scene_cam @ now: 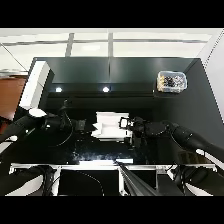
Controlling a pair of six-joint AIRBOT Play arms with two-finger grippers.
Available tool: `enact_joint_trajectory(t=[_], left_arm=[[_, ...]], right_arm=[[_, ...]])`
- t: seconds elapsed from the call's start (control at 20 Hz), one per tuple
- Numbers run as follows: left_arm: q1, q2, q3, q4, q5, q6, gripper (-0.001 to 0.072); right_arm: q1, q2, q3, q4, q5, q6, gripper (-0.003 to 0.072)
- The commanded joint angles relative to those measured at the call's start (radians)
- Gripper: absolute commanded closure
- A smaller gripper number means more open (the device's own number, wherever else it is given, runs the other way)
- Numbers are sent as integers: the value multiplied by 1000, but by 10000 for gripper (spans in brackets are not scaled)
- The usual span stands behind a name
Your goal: Fold the box and place the chain.
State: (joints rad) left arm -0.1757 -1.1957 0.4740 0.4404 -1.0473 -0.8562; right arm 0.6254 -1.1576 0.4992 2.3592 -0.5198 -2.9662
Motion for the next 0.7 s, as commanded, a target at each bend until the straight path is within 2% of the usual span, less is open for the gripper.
enact_joint_trajectory(t=[0.0, 0.05, 0.15, 0.4, 0.5, 0.65], left_arm=[[-85, 2, 20, 20, 55, -50, 114], [-103, 2, 31, 20, 58, -51, 136], [-130, 2, 54, 51, 77, -103, 136], [-196, 2, 105, 230, 129, -314, 136], [-246, 2, 126, 291, 165, -399, 136], [-333, 2, 169, 455, 203, -589, 136]], right_arm=[[0, 0, 0, -1, 0, 0, 141], [0, 0, 0, -2, 0, 0, 141], [0, 0, 0, -4, 0, 0, 141], [0, 0, 0, -4, 0, 0, 141], [0, 0, 0, -4, 0, 0, 141], [0, 0, 0, -4, 0, 0, 141]])
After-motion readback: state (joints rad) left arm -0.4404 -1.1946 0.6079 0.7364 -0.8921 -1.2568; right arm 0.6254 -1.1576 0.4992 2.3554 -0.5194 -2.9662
